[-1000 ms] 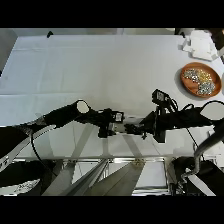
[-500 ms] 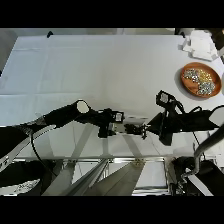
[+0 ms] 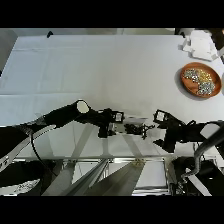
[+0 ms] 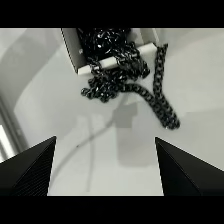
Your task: Fold the box and place the chain.
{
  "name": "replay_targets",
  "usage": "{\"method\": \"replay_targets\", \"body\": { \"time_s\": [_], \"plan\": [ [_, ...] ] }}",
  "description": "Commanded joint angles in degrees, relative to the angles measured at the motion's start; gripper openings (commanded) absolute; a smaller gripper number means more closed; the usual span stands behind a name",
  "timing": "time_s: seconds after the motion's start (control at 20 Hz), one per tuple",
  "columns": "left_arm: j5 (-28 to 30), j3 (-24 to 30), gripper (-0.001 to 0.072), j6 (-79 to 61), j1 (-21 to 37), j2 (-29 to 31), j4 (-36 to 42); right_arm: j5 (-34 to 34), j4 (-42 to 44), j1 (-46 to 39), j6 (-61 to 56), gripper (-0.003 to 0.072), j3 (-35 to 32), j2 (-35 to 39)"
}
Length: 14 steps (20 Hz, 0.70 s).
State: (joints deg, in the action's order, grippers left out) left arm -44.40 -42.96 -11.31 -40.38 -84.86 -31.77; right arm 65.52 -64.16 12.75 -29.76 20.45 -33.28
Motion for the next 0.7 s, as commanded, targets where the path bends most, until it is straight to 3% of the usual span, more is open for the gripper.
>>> {"method": "replay_targets", "body": {
  "time_s": [0.0,0.25,0.35,0.65],
  "plan": [
    [0.02,-0.02,0.0335,-0.02,-0.02,0.0,0.02,-9.07,3.82,0.04,15.1,0.0693,-4.68,-1.16],
    [0.02,-0.02,0.0335,-0.02,-0.02,0.0,0.0,-14.38,9.79,0.04,26.4,0.0643,-5.16,-9.35],
    [0.0,-0.02,0.0335,-0.02,-0.02,0.0,0.0,-16.24,9.94,0.04,28.79,0.0587,-5.16,-12.09],
    [0.02,-0.02,0.0335,-0.02,-0.02,0.0,0.0,-19.63,10.97,1.11,28.81,0.0583,-5.16,-16.2]
  ]
}}
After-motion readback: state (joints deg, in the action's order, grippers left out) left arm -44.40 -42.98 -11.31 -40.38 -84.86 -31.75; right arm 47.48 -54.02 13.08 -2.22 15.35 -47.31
